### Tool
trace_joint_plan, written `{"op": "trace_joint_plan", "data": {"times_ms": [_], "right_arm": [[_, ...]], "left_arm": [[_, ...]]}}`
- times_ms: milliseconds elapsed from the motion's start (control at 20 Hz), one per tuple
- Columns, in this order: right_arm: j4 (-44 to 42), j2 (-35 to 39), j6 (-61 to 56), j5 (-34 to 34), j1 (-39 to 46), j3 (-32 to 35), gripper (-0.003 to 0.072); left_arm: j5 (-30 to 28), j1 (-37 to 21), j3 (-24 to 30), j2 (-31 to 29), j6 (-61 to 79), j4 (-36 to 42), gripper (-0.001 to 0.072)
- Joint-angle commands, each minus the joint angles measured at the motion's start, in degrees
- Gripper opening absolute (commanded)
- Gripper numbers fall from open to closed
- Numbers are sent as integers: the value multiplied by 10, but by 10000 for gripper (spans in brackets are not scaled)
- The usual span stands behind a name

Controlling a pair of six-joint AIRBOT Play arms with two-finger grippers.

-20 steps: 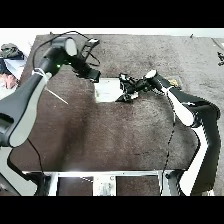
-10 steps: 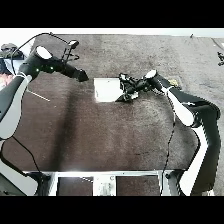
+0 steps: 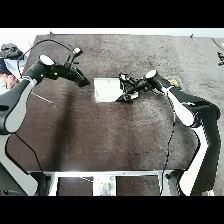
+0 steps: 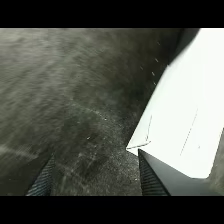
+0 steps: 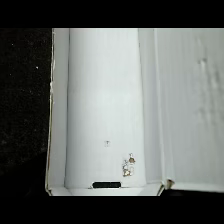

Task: Fold the box and place the chain.

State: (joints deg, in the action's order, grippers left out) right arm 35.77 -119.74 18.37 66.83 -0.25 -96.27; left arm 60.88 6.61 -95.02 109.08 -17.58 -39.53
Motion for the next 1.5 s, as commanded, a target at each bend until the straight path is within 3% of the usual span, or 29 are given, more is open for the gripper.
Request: {"op": "trace_joint_plan", "data": {"times_ms": [0, 150, 200, 500, 1250, 1450], "right_arm": [[0, 0, 0, 0, 0, 0, 435], [0, 0, 0, 0, 0, 0, 435], [0, 0, 0, 0, 0, 0, 435], [0, 0, 0, 0, 0, 0, 435], [0, 0, 0, 0, 0, 0, 435], [0, 0, 0, 0, 0, 0, 435]], "left_arm": [[41, 0, 3, 43, 143, 32, 559], [85, 0, 7, 62, 232, 51, 583], [94, 0, 9, 65, 257, 64, 719], [136, 0, 19, 77, 304, 75, 720], [134, 0, 19, 92, 346, 123, 720], [110, 4, 19, 93, 346, 130, 720]]}}
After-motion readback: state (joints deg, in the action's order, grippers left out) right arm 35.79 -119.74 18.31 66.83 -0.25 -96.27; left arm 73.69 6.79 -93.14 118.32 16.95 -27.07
